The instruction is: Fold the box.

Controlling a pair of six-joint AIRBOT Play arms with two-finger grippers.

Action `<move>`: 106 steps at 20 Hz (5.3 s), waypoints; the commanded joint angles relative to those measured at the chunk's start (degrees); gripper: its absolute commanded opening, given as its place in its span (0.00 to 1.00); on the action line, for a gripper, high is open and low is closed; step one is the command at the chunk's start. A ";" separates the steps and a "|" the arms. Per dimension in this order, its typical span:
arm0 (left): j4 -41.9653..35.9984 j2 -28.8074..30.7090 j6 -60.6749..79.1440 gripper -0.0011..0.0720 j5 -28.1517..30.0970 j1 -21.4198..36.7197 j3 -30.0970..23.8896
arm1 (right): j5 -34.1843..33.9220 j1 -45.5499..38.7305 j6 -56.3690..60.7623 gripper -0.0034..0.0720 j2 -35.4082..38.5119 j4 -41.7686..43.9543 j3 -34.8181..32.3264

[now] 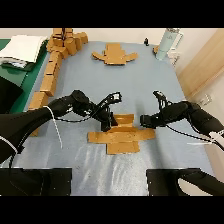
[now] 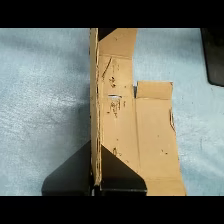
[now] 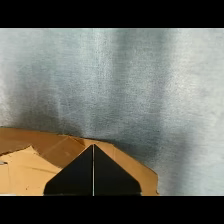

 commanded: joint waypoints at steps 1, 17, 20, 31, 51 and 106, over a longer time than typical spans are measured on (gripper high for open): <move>0.04 -0.02 0.00 0.03 -1.62 -0.04 0.00 | 0.09 0.07 0.20 0.05 -0.17 -0.33 -0.04; 0.07 -0.02 0.02 0.03 -2.91 -0.02 0.00 | -6.64 39.34 3.67 0.05 16.76 -19.61 -5.40; 0.07 -0.04 0.02 0.03 -2.91 -0.02 0.00 | -1.73 54.34 1.64 0.34 16.83 -24.02 -13.05; 0.07 -0.04 0.02 0.03 -2.93 -0.04 0.02 | 6.08 57.75 1.70 0.74 14.01 -51.89 -15.72; 0.07 -0.04 0.02 0.03 -2.91 -0.02 0.02 | 7.04 57.77 1.27 0.74 9.49 -51.21 -15.65; 0.07 -0.04 0.02 0.03 -2.91 -0.02 0.00 | 9.57 11.69 -75.56 1.00 8.46 10.21 -12.35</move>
